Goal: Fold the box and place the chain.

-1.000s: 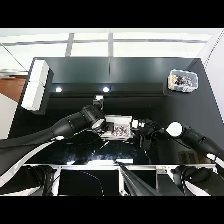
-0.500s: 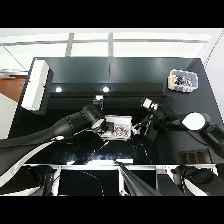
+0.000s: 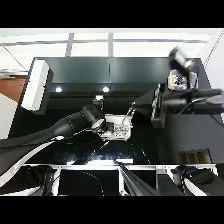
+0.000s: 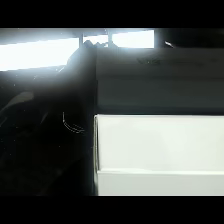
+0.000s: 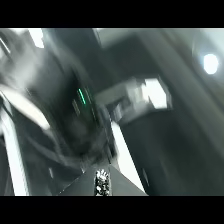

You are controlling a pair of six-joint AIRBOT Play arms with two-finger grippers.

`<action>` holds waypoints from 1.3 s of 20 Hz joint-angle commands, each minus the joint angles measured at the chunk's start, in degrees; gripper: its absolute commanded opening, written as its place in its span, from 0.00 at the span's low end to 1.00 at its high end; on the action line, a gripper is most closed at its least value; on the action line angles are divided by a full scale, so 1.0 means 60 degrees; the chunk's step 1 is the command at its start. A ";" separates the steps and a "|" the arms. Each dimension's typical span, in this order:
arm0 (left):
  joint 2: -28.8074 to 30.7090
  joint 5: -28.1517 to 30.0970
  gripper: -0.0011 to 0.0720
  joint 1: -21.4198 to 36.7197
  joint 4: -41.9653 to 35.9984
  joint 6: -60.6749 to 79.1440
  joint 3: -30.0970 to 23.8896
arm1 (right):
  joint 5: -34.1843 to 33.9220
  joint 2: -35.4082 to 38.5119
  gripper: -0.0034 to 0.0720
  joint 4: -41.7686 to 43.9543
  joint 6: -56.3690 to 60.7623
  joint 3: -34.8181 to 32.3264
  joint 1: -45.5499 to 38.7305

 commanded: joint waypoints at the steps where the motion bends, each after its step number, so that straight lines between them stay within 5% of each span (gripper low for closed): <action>1: -0.0004 0.0000 0.05 0.0000 0.0000 0.0004 0.0004 | 0.0098 0.0018 0.08 0.1319 0.0331 0.0954 -0.0015; 5: -0.0004 -0.0004 0.05 -0.0004 -0.0011 0.0004 0.0004 | 0.0433 -0.0189 0.08 0.0823 0.0889 0.0947 0.0018; 11: -0.0004 -0.0004 0.05 0.0000 -0.0004 0.0004 0.0004 | 0.0678 -0.0776 0.08 0.0685 0.1038 -0.0656 0.0433; 12: -0.0004 -0.0004 0.05 0.0000 -0.0004 0.0004 0.0004 | 0.0550 -0.0790 0.29 0.0495 0.1067 -0.0838 0.0423; 13: -0.0004 -0.0004 0.05 0.0000 -0.0007 0.0004 0.0004 | 0.0397 -0.0790 0.79 0.0069 0.1304 -0.0852 0.0372; 14: -0.0004 -0.0004 0.05 0.0000 -0.0004 0.0004 0.0004 | 0.0288 -0.0790 0.95 -0.0335 0.1373 -0.0823 0.0237; 20: -0.0004 0.0000 0.05 0.0000 -0.0004 0.0004 0.0004 | 0.0761 -0.0831 0.92 -0.4444 0.0823 -0.1337 -0.1497; 26: -0.0004 -0.0087 0.06 0.0000 -0.0004 0.0004 0.0004 | -0.2514 -0.1479 0.92 -0.3027 -0.3071 -0.4801 -0.0758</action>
